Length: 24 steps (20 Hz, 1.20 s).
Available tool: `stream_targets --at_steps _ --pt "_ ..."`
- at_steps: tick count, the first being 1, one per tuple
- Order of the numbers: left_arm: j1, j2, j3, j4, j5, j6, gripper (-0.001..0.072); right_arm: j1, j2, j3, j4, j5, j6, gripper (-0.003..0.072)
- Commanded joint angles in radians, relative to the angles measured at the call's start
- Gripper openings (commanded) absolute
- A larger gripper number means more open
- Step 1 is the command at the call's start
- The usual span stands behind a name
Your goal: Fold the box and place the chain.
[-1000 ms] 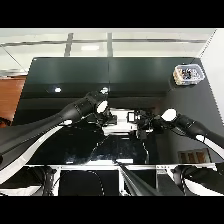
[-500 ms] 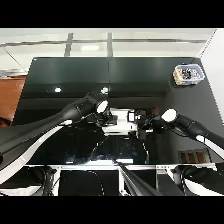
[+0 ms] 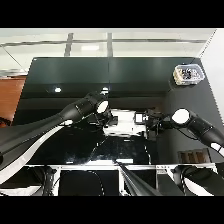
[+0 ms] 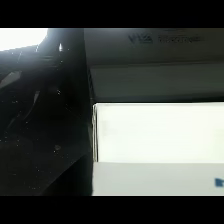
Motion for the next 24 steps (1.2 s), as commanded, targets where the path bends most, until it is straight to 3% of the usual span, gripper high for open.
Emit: stream_targets --at_steps 1,13,14,15,16,20,22,24 --pt "0.000 0.001 0.000 0.004 -0.002 -0.008 0.0022 -0.024 0.017 0.001 -0.001 0.021 0.012 0.0620" --pt "0.000 0.001 0.000 0.045 -0.023 -0.087 0.0022 -0.021 -0.031 0.000 0.115 -0.006 -0.103 0.0618" --pt "0.000 0.001 0.000 0.042 -0.023 -0.087 0.0022 -0.021 -0.035 0.000 0.136 -0.009 -0.120 0.0559" --pt "0.000 0.001 0.000 0.035 -0.023 -0.082 0.0023 -0.021 -0.040 0.000 0.141 -0.008 -0.126 0.0411" --pt "0.000 0.001 0.000 0.033 -0.023 -0.081 0.0023 -0.021 -0.044 0.000 0.140 -0.008 -0.129 0.0345" --pt "0.000 0.001 0.000 0.033 -0.022 -0.080 0.0023 -0.021 -0.056 0.000 0.170 0.005 -0.129 0.0343" --pt "0.000 0.000 0.000 0.029 -0.022 -0.080 0.0023 -0.009 -0.059 0.000 0.212 0.003 -0.129 0.0232" --pt "0.000 0.000 0.000 0.029 -0.022 -0.080 0.0023 0.018 -0.069 0.000 0.227 0.001 -0.130 0.0232"
